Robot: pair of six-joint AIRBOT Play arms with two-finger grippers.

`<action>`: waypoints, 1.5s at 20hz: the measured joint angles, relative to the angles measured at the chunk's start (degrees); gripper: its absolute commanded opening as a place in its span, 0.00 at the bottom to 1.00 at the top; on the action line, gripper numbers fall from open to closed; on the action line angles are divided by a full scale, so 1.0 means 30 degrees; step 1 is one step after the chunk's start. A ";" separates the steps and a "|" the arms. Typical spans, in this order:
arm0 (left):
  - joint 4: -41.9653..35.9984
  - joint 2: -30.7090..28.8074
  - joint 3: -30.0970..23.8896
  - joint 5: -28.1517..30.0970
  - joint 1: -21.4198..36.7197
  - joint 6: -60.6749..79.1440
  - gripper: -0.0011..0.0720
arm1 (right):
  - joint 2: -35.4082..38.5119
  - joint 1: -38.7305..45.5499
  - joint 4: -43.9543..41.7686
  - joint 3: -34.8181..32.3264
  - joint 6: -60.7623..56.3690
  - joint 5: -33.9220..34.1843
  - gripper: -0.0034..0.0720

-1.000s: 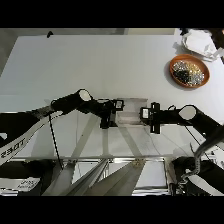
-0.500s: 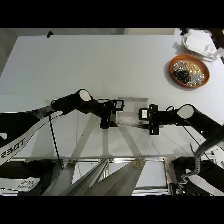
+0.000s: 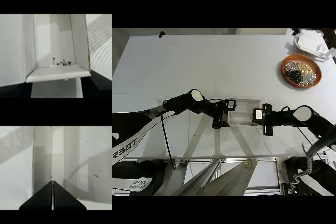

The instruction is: Fold the box and place the chain.

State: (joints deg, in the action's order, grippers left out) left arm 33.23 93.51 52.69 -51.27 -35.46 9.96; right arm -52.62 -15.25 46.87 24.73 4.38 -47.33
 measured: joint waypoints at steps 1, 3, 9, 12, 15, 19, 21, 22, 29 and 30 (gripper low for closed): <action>0.0000 0.0000 0.0000 0.0000 0.0000 0.0007 0.48 | 0.0809 0.0000 0.0168 0.0000 -0.1851 -0.0408 0.07; 0.0000 0.0000 0.0000 0.0000 0.0000 0.0007 0.48 | 0.2426 0.0000 0.0634 -0.0007 -0.6105 -0.0933 0.07; 0.0000 0.0000 0.0000 0.0000 0.0000 0.0022 0.48 | 0.6419 0.0000 0.6411 -0.0007 -2.1347 -0.1719 0.07; 0.0000 0.0000 0.0000 0.0000 0.0000 0.0029 0.48 | 0.7067 0.0000 0.9522 -0.0007 -2.8363 -0.2361 0.07; 0.0007 0.0000 0.0000 0.0000 0.0000 0.0029 0.48 | 0.7169 0.0000 1.1183 -0.0087 -3.2356 -0.2878 0.06; 0.0007 0.0000 0.0000 0.0000 0.0000 0.0029 0.48 | 0.6601 0.0401 1.2801 -0.0554 -3.5372 -0.3147 0.07; 0.0007 0.0000 0.0000 0.0007 0.0000 0.0029 0.48 | 0.5982 0.1413 1.3238 -0.0729 -3.5991 -0.3184 0.07; 0.0007 0.0000 0.0000 0.0000 0.0000 0.0029 0.48 | 0.5617 0.2076 1.3282 -0.0772 -3.5998 -0.3126 0.07; 0.0007 0.0000 0.0000 0.0007 -0.0007 0.0029 0.48 | 0.1523 0.5778 0.7402 -0.0896 -2.9121 -0.2586 0.07; 0.0007 0.0000 0.0000 0.0000 0.0000 0.0029 0.48 | 0.0867 0.5931 0.6251 -0.0896 -2.7970 -0.2565 0.07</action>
State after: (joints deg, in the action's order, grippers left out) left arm 33.26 93.51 52.69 -51.27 -35.46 10.04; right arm -50.02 2.55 65.63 22.04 -79.53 -55.02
